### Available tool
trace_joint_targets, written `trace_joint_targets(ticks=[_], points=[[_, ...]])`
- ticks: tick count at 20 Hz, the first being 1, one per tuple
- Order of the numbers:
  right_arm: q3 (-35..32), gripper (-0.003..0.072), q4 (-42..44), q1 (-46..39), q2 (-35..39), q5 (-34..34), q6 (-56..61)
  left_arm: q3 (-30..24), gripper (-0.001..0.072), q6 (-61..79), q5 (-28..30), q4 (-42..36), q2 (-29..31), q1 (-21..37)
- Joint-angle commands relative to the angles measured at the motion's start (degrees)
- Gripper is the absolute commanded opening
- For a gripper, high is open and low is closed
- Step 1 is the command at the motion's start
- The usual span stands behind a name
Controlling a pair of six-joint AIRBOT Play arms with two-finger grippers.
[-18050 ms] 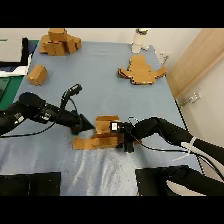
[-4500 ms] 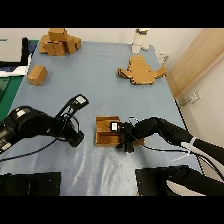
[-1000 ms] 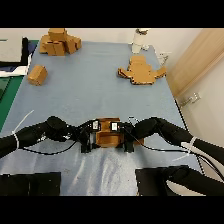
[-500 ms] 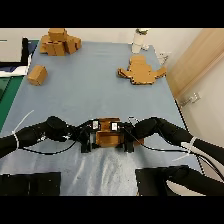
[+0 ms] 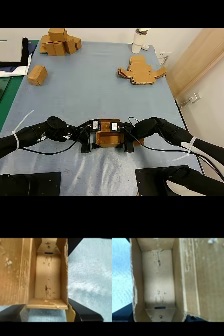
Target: Fold the box.
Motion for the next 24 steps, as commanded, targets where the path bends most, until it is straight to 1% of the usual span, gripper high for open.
trace_joint_targets(ticks=[1,6,8,12,13,14,15,17,20,24], points=[[-0.04,0.0569,-0.09,0.0,-0.02,0.0,0.0,0.07,0.0589,0.02,0.0,0.02,-0.02,-0.02],[-0.04,0.0569,-0.37,0.0,-0.02,0.0,0.0,0.07,0.0589,0.02,0.0,0.02,-0.02,-0.02],[-0.04,0.0569,0.98,0.04,0.0,-0.48,0.0,0.07,0.0589,0.02,0.0,0.02,-0.02,-0.02],[0.42,0.0569,1.57,0.04,0.0,-4.76,0.0,0.07,0.0589,0.02,0.0,0.02,-0.02,-0.02],[0.68,0.0578,1.57,0.04,0.04,-5.18,0.0,0.07,0.0589,0.02,0.0,0.02,-0.02,-0.02],[0.96,0.0676,1.53,0.02,0.11,-5.25,0.0,0.07,0.0589,0.02,0.0,0.02,-0.02,-0.02],[1.46,0.0715,1.31,-0.02,0.11,-5.95,0.44,0.07,0.0589,0.02,0.02,0.02,-0.02,-0.02],[2.25,0.0715,0.92,-0.04,0.11,-6.1,2.62,0.07,0.0589,0.02,0.0,0.02,-0.02,-0.02],[3.3,0.0715,-2.73,-0.09,0.11,-5.95,5.86,0.07,0.0589,0.02,0.0,0.02,-0.02,-0.02],[5.97,0.0713,-12.5,-0.39,0.24,-6.27,17.59,0.07,0.0589,0.02,0.0,0.02,-0.02,-0.02]])
